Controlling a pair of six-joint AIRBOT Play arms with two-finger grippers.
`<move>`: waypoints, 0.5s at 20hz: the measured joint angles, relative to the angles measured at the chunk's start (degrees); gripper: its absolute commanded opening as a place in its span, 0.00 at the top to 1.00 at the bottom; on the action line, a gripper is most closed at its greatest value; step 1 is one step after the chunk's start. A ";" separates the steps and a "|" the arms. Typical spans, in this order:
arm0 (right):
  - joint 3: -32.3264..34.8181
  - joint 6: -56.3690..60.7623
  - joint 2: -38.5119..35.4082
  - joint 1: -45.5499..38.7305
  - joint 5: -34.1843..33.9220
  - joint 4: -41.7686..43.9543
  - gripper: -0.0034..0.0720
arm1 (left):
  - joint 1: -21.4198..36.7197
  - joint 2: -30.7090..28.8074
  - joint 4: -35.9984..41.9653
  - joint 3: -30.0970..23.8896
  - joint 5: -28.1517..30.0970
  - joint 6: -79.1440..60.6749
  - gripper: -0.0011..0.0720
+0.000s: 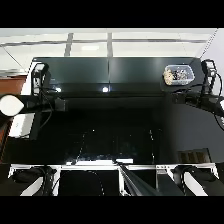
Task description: Fold the box and place the chain.
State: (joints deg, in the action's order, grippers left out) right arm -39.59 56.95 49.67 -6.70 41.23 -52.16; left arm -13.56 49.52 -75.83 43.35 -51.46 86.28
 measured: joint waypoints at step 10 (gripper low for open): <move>0.00 -1.20 0.39 0.00 1.14 -1.66 0.93 | -0.98 -1.53 -0.02 -2.99 1.99 1.14 0.95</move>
